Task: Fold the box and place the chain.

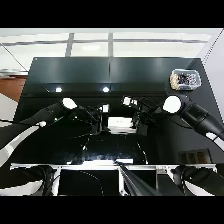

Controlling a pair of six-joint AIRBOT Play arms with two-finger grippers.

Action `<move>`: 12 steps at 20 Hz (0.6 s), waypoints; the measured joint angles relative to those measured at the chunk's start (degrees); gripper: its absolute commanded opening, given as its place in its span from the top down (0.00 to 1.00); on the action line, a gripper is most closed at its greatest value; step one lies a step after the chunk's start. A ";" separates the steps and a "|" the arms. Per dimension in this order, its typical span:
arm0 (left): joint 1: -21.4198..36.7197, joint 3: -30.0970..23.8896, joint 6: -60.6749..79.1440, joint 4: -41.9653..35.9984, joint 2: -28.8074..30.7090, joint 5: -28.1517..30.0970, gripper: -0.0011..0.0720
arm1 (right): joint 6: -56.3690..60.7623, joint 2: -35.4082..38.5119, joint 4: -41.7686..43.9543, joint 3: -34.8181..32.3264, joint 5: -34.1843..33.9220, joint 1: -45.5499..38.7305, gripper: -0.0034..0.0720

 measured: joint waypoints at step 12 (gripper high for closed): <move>0.00 0.00 -0.13 -0.04 0.00 -0.02 0.33 | 17.27 4.57 3.19 0.81 3.98 -5.60 0.92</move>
